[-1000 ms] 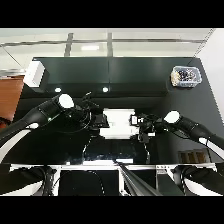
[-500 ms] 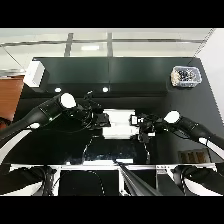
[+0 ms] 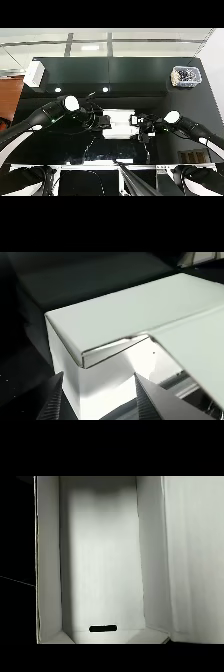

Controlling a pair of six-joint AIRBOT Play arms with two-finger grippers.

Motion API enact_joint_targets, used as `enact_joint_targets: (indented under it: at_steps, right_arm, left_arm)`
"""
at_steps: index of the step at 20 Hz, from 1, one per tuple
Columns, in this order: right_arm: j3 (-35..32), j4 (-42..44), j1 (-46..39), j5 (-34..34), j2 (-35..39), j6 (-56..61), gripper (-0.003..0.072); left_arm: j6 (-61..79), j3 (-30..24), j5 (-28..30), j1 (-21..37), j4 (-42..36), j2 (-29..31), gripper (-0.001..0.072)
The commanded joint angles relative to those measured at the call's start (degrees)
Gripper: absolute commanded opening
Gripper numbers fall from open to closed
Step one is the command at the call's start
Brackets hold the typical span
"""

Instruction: Fold the box and place the chain.

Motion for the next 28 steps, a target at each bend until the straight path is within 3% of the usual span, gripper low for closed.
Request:
enact_joint_targets:
  at_steps: [1, 7, 12, 16, 19, 28]
  right_arm:
    - [0.0, 0.0, 0.1, 0.0, 0.0, 0.0, 0.041]
    - [0.0, 0.0, 0.1, 0.0, 0.0, 0.0, 0.041]
    - [0.0, 0.0, 0.1, 0.0, 0.0, 0.0, 0.041]
    - [0.0, 0.0, 0.1, 0.0, 0.0, 0.0, 0.041]
    - [0.0, 0.0, 0.1, 0.0, 0.0, 0.0, 0.041]
    - [0.0, 0.0, 0.1, 0.0, 0.0, 0.0, 0.041]
  left_arm:
    - [-2.2, 0.0, 0.3, -0.2, 3.9, -0.1, 0.0509]
    - [-2.4, 0.1, -0.3, -0.6, 5.1, -0.1, 0.0509]
    - [-9.7, 2.7, -2.5, -4.5, 16.8, -1.0, 0.0508]
    - [-13.3, 7.3, -9.5, -7.4, 23.3, -4.8, 0.0508]
    - [-20.2, 8.7, -8.7, -9.8, 28.7, -5.1, 0.0509]
    - [-30.6, 10.8, -4.7, -13.0, 29.2, -5.8, 0.0509]
